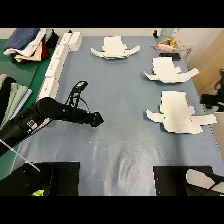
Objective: Fold the box.
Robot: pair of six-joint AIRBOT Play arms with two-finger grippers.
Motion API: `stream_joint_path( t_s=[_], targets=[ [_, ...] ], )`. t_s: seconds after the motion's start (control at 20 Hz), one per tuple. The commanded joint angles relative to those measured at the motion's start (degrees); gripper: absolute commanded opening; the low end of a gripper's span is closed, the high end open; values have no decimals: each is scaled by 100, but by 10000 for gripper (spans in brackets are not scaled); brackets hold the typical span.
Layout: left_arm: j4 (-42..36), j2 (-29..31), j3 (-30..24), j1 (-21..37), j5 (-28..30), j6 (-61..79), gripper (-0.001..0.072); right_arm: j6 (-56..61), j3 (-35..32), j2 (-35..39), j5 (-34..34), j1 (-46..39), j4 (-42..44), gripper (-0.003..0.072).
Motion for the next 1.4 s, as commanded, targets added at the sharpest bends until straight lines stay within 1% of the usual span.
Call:
stream_joint_path(
  t_s=[0.0,0.1,0.25,0.35,0.5,0.65,0.75,0.8,0.85,0.95,1.0,1.05,1.2,1.3,1.35],
  targets=[
    [-199,4,4,4,31,-24,592,-1506,46,-380,98,-2050,1394,365],
    [-208,4,4,4,42,-160,593,-2155,74,-645,28,-2734,1974,366],
    [-225,4,4,4,39,-170,593,-2870,348,-1001,-2,-3281,2721,365],
    [-225,4,4,4,42,-170,593,-3314,568,-1261,2,-3375,3333,365],
    [-225,4,4,4,39,-315,593,-3633,892,-1714,-2,-3346,3764,365],
    [-225,4,4,4,35,-323,593,-3674,1246,-2192,57,-3338,3910,365],
    [-225,4,4,4,39,-422,593,-3766,1325,-2409,210,-3335,3930,362],
    [-225,4,4,4,42,-422,593,-3923,1325,-2490,358,-3322,3963,293],
    [-225,4,4,4,39,-424,593,-4087,1325,-2568,555,-3298,3995,248],
    [-225,4,4,4,35,-422,593,-4186,1320,-2643,861,-3237,4105,188],
    [-223,4,4,4,33,-422,593,-4190,1320,-2640,1021,-3220,4258,79],
    [-223,4,4,4,37,-415,593,-4190,1320,-2638,1191,-3193,4476,12],
    [-219,4,4,7,87,-398,593,-4155,1314,-2601,1825,-3025,5311,5],
    [-219,4,4,15,81,-400,593,-3963,1139,-2326,1797,-2769,5866,4],
    [-177,4,4,15,79,-400,593,-3967,992,-2120,1718,-2601,5998,4]
  ],
)
